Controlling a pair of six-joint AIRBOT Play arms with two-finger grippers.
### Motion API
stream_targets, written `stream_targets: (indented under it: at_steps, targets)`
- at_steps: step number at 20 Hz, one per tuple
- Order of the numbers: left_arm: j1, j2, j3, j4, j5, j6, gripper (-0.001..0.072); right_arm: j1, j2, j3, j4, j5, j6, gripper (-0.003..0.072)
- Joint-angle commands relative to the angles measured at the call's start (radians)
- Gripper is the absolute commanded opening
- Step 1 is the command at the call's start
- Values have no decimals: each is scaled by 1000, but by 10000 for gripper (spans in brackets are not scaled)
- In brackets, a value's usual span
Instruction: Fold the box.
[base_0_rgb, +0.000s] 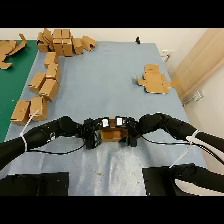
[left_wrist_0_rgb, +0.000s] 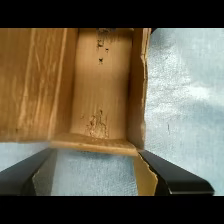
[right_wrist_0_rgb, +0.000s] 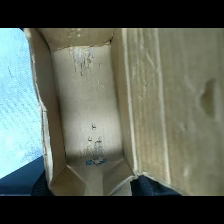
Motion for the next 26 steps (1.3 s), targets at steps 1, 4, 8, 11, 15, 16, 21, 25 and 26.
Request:
stream_targets:
  at_steps: [1,4,8,11,15,16,21,25,26]
  targets:
    - [0,-22,23,-41,-5,6,704,0,0,0,0,0,0,556]
    - [-1,-37,27,-43,-23,27,704,0,0,0,0,0,0,556]
    - [-15,-40,27,-47,-22,50,703,0,0,0,0,0,0,556]
    - [-38,-43,27,-47,-21,71,704,0,0,0,0,0,0,556]
    - [-39,-45,26,-46,-10,71,703,0,0,0,0,0,0,557]
    - [-39,-45,26,-46,0,71,702,0,0,0,0,0,0,556]
    - [-33,-45,26,-46,39,69,531,0,0,0,0,0,0,557]
    - [-27,-45,26,-46,42,69,524,0,0,0,0,0,0,556]
    - [-27,-45,26,-46,42,69,525,0,0,0,0,0,0,557]
